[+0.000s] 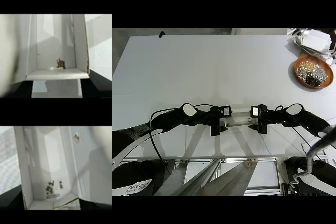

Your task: Fold the box and place the chain.

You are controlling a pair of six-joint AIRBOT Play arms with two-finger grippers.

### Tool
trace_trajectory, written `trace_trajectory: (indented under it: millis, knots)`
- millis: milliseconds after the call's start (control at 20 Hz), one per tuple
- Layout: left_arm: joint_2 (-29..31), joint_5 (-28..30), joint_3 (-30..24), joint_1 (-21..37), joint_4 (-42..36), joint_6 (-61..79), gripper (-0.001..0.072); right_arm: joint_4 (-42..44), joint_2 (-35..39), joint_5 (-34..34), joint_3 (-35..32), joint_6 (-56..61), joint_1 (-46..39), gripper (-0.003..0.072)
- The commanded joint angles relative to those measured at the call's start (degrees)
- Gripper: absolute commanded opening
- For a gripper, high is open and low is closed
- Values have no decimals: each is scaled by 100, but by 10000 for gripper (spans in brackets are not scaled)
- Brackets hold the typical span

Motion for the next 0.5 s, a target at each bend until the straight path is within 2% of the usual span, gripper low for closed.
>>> trace_trajectory:
  millis: [0, 150, 450]
  knots:
    - [4, -20, -2, 0, 13, 7, 312, 2, 199, 66, 2, 188, 0, 692]
    - [4, -17, -2, 0, 13, 7, 312, -503, 586, 192, 2, 798, 0, 693]
    - [4, -22, -2, 0, 13, 7, 312, -2507, 1502, 629, 2, 2557, 0, 692]
